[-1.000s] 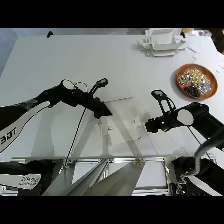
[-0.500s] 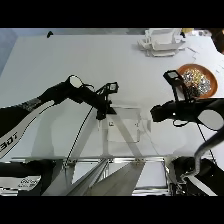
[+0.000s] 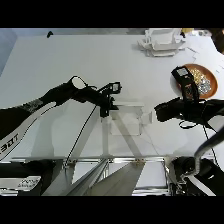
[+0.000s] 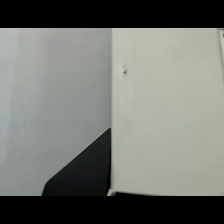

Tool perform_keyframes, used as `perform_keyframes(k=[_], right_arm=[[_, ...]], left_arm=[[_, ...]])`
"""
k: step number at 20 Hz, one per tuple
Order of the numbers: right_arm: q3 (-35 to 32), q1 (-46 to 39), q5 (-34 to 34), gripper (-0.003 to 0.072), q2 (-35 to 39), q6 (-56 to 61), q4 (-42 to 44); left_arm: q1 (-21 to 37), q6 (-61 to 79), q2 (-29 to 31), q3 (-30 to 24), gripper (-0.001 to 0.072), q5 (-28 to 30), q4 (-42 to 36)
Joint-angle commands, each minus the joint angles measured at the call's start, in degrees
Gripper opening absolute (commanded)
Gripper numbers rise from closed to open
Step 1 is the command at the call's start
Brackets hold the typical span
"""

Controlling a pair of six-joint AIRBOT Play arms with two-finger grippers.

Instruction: Fold the box and place the chain.

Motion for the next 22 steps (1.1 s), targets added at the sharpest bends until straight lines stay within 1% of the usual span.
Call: perform_keyframes(k=[1,8,12,22], right_arm=[[0.1,0.0,0.0,0.0369,0.1,0.0,-0.3],[0.1,0.0,0.0,0.0369,0.1,0.0,-0.8],[0.1,0.0,0.0,0.0369,0.1,0.0,-0.8],[0.0,0.0,0.0,0.0369,0.1,0.0,-0.9]], left_arm=[[0.0,1.0,0.0,0.1,0.0001,2.4,-1.5],[0.0,1.7,-1.4,0.0,0.0001,2.6,-1.5],[0.0,1.7,-1.6,0.0,0.0005,4.2,-1.1],[0.0,3.0,-1.8,0.0,0.0004,4.0,-1.1]])
